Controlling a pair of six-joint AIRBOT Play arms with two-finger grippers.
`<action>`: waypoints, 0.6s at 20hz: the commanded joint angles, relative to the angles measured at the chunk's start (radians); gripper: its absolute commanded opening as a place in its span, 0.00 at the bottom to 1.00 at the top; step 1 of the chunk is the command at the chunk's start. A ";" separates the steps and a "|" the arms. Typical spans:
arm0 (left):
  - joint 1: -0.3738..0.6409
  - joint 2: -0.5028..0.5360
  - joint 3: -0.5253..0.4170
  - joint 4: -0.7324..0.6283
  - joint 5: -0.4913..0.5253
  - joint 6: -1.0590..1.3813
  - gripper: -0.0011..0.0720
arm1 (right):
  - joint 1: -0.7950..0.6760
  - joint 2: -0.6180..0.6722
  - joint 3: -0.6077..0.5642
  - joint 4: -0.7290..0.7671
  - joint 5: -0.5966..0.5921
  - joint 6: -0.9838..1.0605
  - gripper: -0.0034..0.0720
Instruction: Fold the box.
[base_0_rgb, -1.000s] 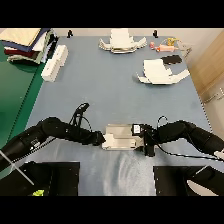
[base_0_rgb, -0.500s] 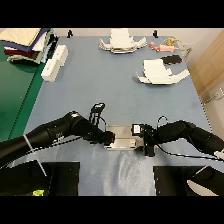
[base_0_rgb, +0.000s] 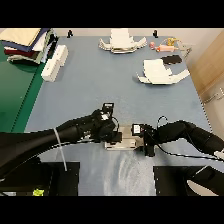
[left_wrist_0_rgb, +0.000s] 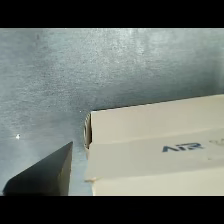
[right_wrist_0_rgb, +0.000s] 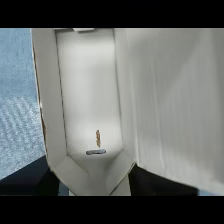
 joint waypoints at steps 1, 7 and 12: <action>-0.058 -0.100 0.104 0.070 -0.129 -0.085 0.56 | 0.001 0.000 0.000 0.000 0.000 0.000 0.73; -0.093 -0.174 0.166 0.070 -0.179 -0.123 0.14 | 0.001 0.000 0.000 0.000 0.000 0.000 0.73; -0.093 -0.174 0.166 0.069 -0.179 -0.140 0.03 | 0.001 0.000 0.000 0.000 0.000 0.000 0.73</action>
